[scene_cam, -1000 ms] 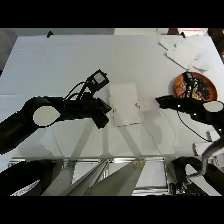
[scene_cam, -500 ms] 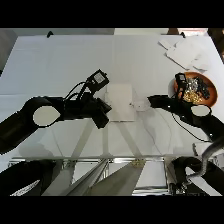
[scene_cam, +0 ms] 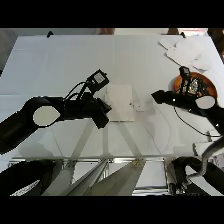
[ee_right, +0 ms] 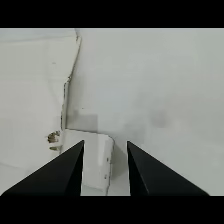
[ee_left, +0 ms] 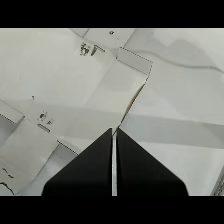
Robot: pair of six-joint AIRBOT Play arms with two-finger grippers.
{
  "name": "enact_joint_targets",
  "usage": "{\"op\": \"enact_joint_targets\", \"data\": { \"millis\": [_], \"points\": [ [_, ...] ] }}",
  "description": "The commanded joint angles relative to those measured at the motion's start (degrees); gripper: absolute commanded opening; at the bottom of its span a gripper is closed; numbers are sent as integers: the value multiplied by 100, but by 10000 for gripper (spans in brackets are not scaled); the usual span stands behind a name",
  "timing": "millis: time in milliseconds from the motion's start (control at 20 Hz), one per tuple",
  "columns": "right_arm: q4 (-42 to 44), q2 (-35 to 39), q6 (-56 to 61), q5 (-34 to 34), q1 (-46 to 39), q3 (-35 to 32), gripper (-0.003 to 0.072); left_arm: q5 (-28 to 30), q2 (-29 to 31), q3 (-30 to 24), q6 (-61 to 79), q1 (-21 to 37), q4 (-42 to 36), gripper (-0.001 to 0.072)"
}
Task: Fold the box and place the chain.
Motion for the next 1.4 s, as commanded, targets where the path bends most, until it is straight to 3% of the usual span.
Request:
{"op": "enact_joint_targets", "data": {
  "millis": [0,150,250,550,650,700,750,800,1050,1350],
  "points": [
    [-1316,-365,833,1617,-647,903,295,2,-4,2,2,-2,0,36],
    [-1250,-1095,520,2671,-758,1427,300,2,-4,2,2,-2,0,36],
    [-802,-1547,208,2953,-627,1523,325,0,-4,2,2,-2,0,36],
    [-586,-2302,-37,2308,85,1526,323,2,-4,2,2,-2,0,36],
    [-584,-2474,-63,2076,260,1526,264,2,-4,2,2,-2,0,36],
    [-577,-2522,-151,1963,330,1526,155,2,-4,2,2,-2,0,36],
    [-575,-2527,-358,1871,402,1528,39,2,-4,2,2,-2,0,36],
    [-527,-2516,-601,1818,457,1528,10,0,-4,2,2,-2,0,36],
    [48,-2277,-1453,1773,503,1528,8,2,-4,2,2,0,0,36],
    [-52,-1130,-1447,1110,498,1526,4,0,-4,2,2,-2,0,36]
  ]
}}
